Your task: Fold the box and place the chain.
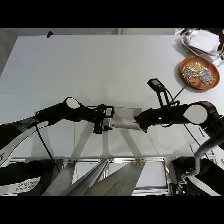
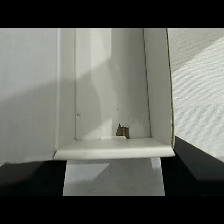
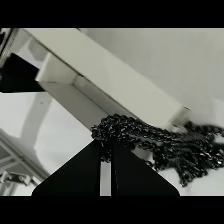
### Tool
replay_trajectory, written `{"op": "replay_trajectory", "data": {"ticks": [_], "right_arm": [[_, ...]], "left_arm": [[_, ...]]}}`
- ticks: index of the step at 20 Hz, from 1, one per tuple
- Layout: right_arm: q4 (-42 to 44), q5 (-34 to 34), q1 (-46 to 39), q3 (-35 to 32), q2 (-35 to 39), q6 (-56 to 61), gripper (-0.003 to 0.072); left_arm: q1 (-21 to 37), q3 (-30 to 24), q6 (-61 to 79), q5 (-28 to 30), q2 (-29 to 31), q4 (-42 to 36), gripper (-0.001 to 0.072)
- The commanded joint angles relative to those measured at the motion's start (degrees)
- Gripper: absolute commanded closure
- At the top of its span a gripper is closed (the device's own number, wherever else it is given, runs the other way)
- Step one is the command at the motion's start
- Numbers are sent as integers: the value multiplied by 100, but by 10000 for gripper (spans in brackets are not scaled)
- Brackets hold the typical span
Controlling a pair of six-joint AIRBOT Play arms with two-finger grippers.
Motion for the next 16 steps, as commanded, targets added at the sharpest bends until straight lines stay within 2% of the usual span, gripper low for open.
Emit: {"op": "replay_trajectory", "data": {"ticks": [1, 5, 9, 10, 13, 16], "right_arm": [[140, -691, 570, -2, -155, 109, 670], [240, -1187, 1012, -2, -461, 107, 670], [271, -1346, 1182, -2, -1012, 105, 665], [286, -1368, 1182, -2, -1158, 105, 611], [334, -1449, 1182, -2, -1421, 105, 565], [334, -1471, 1180, 2, -1410, 103, 566]], "left_arm": [[0, 7, 2, 2, 0, 0, 397], [0, 7, 2, 0, 0, 2, 397], [0, 7, 2, 0, 0, 2, 397], [0, 7, 2, 0, 0, 0, 397], [0, 7, 2, 0, 0, 2, 397], [0, 7, 2, 0, 0, 2, 397]]}}
